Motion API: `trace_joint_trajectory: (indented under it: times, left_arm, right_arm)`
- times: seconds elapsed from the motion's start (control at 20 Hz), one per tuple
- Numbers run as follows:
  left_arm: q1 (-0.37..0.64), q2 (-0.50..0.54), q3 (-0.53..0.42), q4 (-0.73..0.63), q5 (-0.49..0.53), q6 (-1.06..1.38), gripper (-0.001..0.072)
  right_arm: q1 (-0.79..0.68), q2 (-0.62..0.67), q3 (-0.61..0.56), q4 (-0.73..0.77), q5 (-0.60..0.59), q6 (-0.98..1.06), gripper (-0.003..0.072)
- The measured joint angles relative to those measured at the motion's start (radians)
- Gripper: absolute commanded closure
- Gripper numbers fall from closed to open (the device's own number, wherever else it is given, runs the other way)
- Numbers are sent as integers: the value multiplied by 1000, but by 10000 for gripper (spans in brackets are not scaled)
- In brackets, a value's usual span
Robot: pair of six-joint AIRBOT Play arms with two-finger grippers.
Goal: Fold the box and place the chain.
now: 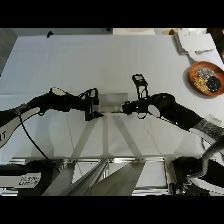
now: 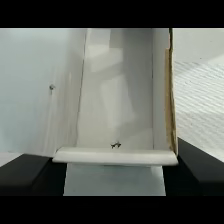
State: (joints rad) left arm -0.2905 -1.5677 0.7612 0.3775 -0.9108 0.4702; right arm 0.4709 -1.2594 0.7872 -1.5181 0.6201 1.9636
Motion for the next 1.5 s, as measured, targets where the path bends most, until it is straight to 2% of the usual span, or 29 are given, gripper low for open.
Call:
trace_joint_trajectory:
  times: [0.9, 1.5]
  left_arm:
    - [0, 0, 0, 0, 2, 0, 392]
    - [0, 0, 0, 1, 2, 2, 391]
  right_arm:
    - [22, -4, 49, 1, 44, 3, 271]
    - [67, -77, 53, -35, 51, 20, 275]
